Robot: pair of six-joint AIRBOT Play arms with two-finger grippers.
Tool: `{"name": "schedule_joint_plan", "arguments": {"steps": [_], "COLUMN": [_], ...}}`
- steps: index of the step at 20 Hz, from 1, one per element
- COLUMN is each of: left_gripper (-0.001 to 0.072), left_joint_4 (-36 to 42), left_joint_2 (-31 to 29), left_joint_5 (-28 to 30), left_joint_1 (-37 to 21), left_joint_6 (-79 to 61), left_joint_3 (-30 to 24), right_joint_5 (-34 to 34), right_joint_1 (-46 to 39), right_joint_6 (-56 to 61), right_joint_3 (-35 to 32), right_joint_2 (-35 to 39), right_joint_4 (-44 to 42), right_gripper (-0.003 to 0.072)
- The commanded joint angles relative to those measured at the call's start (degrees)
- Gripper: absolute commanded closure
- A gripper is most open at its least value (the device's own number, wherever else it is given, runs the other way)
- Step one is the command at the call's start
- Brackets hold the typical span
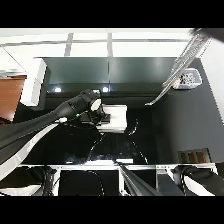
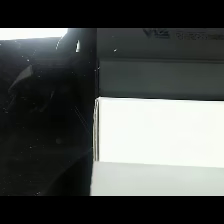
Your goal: Fold the box and place the chain.
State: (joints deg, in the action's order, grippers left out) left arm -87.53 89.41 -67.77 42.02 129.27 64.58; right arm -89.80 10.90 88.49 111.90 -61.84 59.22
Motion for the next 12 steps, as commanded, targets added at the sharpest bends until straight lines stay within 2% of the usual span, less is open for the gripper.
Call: {"name": "schedule_joint_plan", "arguments": {"steps": [1, 4, 12], "left_gripper": [0.0685, 0.0685, 0.0685], "left_joint_4": [0.0, 0.0, 0.0], "left_joint_2": [0.0, 0.0, 0.0], "left_joint_5": [0.1, 0.1, 0.2], "left_joint_1": [0.0, 0.0, 0.0], "left_joint_6": [0.0, 0.0, 0.0], "left_joint_3": [0.0, 0.0, 0.0], "right_joint_5": [0.0, 4.1, 4.6], "right_joint_1": [5.9, 10.8, 16.7], "right_joint_6": [0.3, 0.2, 0.2], "right_joint_3": [-0.9, -0.9, -0.9], "right_joint_2": [-1.9, -4.5, -10.8], "right_joint_4": [-2.8, -2.9, -3.4], "right_gripper": [0.0680, 0.0680, 0.0677]}}
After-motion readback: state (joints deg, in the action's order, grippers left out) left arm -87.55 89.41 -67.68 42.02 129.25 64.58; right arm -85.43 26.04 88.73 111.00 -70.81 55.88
